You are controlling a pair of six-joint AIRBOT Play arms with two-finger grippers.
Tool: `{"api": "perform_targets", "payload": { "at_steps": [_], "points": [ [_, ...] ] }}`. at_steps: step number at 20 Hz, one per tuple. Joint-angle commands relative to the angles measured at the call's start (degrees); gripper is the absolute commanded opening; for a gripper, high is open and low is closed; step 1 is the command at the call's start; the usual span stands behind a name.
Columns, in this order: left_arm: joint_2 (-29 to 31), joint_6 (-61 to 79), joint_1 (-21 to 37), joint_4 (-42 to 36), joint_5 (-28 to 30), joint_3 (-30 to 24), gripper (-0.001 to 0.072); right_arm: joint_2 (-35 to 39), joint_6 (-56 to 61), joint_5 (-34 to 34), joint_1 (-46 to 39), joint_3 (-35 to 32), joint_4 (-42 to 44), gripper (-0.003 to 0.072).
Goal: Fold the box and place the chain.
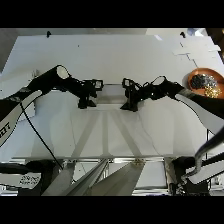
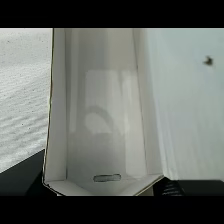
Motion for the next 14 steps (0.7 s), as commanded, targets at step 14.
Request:
{"api": "perform_targets", "payload": {
  "at_steps": [14],
  "points": [
    [-0.02, 3.04, -0.85, 0.46, 3.65, -0.02, 0.0339, -0.04, 0.02, -0.02, 0.07, -0.02, 0.04, 0.0378]
  ]
}}
